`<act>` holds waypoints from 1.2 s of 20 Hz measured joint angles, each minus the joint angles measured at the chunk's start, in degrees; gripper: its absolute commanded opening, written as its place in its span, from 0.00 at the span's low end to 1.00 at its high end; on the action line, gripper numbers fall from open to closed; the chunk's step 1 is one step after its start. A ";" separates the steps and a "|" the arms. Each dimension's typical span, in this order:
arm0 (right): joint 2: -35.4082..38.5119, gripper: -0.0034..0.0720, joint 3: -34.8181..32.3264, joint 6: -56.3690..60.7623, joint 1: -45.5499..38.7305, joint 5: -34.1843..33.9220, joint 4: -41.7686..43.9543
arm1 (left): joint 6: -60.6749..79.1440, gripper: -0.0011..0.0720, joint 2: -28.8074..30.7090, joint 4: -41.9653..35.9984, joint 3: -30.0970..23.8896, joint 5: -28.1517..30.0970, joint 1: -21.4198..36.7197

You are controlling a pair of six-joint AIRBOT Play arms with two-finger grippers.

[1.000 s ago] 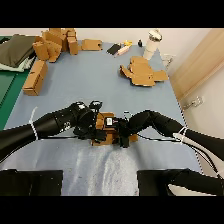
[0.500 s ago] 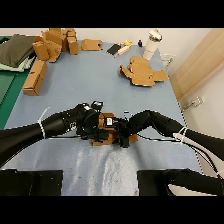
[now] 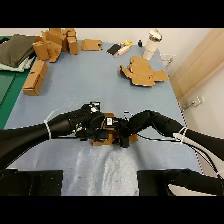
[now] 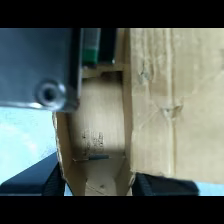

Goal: Fold the box.

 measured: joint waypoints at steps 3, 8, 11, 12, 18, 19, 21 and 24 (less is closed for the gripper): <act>0.00 0.60 0.00 -0.02 0.00 -0.02 0.00 | -3.67 0.58 -1.38 0.59 0.15 0.68 -0.59; 0.00 0.60 0.00 0.31 -0.02 -0.07 0.00 | -7.30 0.03 -2.14 1.46 0.22 1.70 -0.92; 0.00 0.60 0.00 0.15 -0.02 -0.07 -0.02 | -7.74 0.03 -2.27 1.36 0.22 2.14 -1.01; 0.02 0.60 0.00 0.09 -0.02 -0.07 -0.02 | -7.78 0.03 -2.29 1.36 0.22 2.27 -1.09; 0.00 0.60 0.00 -0.20 -0.02 0.02 -0.04 | -7.48 0.82 -2.25 -0.39 0.48 5.35 -1.22; 0.00 0.60 0.00 -0.22 0.00 0.02 0.02 | -7.21 0.82 -2.08 -0.31 0.72 3.80 -1.16; -0.02 0.60 0.00 -0.17 0.00 0.02 0.07 | -6.75 0.82 -1.53 0.33 1.36 1.44 -0.66; 0.00 0.60 0.00 -0.11 0.00 0.04 0.04 | -6.40 0.82 -0.22 0.76 2.14 -0.63 0.44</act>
